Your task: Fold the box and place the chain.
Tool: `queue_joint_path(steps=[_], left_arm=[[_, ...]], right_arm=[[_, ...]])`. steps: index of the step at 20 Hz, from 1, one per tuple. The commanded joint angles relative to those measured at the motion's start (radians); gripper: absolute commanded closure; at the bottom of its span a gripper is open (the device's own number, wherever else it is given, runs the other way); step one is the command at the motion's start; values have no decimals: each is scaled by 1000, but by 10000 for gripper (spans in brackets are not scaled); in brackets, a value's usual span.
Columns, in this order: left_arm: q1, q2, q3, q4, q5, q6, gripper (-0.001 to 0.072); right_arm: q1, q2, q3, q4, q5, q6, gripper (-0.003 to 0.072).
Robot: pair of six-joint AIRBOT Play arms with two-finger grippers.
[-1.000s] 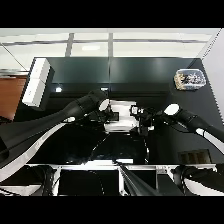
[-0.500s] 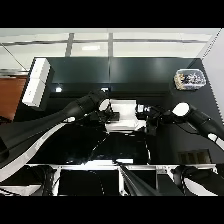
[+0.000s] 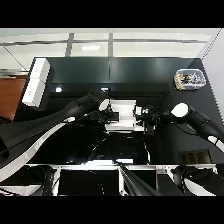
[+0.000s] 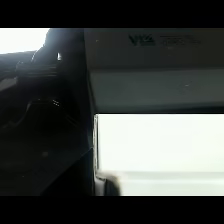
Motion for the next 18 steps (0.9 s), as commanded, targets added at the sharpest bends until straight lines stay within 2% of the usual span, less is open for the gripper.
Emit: queue_joint_path(steps=[1,5,9,10,11,12,13,16,17,18], left_arm=[[0,0,0,0,-7,-1,684],[0,0,0,0,-7,-1,684],[0,0,0,0,-7,-1,684],[0,0,0,0,-8,-1,684],[0,0,0,0,-7,-1,684],[0,0,0,0,-7,-1,684],[0,0,0,0,-7,-1,684],[0,0,0,0,-8,-1,684],[0,0,0,0,-8,-1,684],[0,0,0,0,-8,-1,684]], right_arm=[[41,-19,0,50,-28,18,507],[53,-58,0,159,-32,25,506],[45,-64,0,161,-68,40,511],[45,-64,0,156,-67,72,599],[45,-64,0,156,-61,107,486],[45,-64,0,155,-51,120,300],[45,-64,0,148,-34,121,329],[45,-64,0,140,-18,123,300],[45,-64,0,140,-18,123,404],[45,-64,0,140,-15,125,590]])
